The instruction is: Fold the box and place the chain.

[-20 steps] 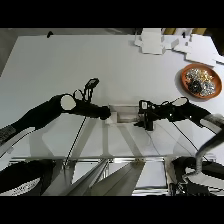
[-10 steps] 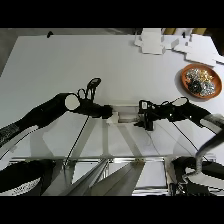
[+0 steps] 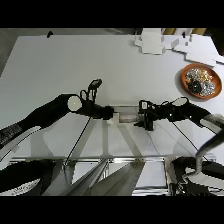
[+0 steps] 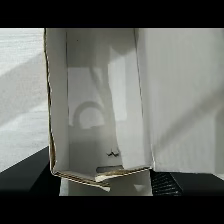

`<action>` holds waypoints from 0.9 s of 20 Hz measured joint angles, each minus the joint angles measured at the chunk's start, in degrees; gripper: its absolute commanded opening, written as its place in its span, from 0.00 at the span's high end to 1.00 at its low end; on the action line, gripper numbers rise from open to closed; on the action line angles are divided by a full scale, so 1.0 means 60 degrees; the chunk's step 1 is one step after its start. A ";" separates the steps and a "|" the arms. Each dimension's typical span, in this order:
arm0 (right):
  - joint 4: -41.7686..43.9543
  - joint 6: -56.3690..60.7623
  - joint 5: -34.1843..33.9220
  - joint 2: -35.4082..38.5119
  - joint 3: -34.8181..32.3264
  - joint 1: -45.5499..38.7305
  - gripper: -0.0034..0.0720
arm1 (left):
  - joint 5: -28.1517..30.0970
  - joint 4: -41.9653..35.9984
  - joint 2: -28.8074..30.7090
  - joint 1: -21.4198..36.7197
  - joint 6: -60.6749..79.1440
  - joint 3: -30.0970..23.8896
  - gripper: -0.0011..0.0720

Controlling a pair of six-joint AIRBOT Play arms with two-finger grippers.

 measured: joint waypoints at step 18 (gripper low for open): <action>0.0000 0.0004 0.0000 0.0004 0.0000 0.0000 0.41 | -0.0495 0.0608 -0.0160 -0.0178 -0.0739 0.0528 0.52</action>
